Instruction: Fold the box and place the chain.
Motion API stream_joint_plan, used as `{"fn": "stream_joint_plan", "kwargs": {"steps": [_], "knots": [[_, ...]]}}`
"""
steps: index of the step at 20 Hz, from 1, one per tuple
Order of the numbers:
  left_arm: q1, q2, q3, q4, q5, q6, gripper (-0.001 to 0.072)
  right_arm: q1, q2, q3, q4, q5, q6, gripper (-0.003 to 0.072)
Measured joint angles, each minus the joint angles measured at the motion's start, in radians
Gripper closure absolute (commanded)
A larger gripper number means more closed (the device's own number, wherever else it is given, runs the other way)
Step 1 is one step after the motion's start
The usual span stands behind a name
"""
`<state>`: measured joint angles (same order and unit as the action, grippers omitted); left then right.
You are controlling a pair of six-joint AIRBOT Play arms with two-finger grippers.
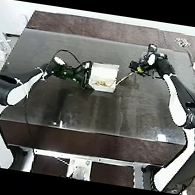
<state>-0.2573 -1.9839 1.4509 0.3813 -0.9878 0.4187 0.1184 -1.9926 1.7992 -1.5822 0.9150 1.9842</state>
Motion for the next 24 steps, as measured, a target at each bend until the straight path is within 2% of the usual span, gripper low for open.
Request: {"fn": "stream_joint_plan", "kwargs": {"steps": [7, 8, 9, 10, 19, 24], "knots": [[0.000, 0.000, 0.000, 0.000, 0.000, 0.000, 0.0222, 0.038, -0.011, 0.006, 0.005, 0.108, -0.018, 0.0282], [0.000, 0.000, 0.000, 0.000, 0.000, 0.000, 0.0222, 0.041, -0.013, 0.006, -0.004, 0.131, -0.024, 0.0387], [0.000, 0.000, 0.000, 0.000, 0.000, 0.000, 0.0222, 0.041, -0.017, 0.006, -0.016, 0.153, -0.024, 0.0613], [0.000, 0.000, 0.000, 0.000, 0.000, 0.000, 0.0222, 0.041, -0.019, 0.005, -0.022, 0.174, -0.024, 0.0670], [0.000, 0.000, 0.000, 0.000, 0.000, 0.000, 0.0222, 0.051, -0.009, 0.032, -0.040, 0.211, -0.052, 0.0675], [0.000, 0.000, 0.000, 0.000, 0.000, 0.000, 0.0222, 0.078, 0.123, 0.052, -0.071, 0.213, -0.056, 0.0675]]}}
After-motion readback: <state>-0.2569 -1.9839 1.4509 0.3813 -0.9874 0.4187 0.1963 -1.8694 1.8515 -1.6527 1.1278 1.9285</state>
